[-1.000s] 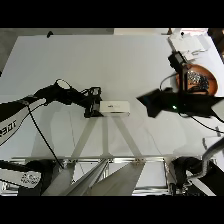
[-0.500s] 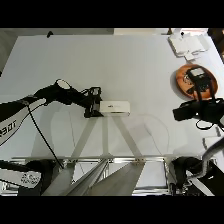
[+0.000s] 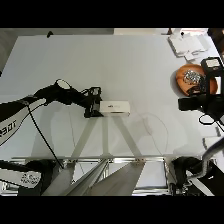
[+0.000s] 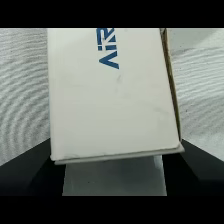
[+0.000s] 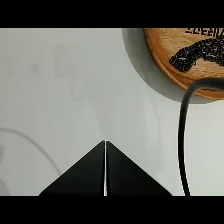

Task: Fold the box and place the chain.

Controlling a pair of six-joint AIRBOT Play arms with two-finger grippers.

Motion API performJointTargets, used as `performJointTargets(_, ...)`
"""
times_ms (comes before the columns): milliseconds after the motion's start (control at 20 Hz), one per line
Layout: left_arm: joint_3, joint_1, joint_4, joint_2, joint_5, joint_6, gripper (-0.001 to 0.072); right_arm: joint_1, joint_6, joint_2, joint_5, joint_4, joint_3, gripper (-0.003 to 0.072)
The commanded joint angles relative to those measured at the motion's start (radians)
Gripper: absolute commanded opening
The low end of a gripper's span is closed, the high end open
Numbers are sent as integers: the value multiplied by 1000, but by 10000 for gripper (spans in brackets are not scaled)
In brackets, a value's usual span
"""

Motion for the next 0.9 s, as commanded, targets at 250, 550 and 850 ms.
performJointTargets(250,0,1,27,131,116,-209,5,0,10,1,-61,-8,1,10)
performJointTargets(550,0,4,60,401,141,-424,6,0,10,1,-61,-2,1,10)
performJointTargets(850,0,4,464,710,379,-943,6,0,11,1,-61,13,1,10)
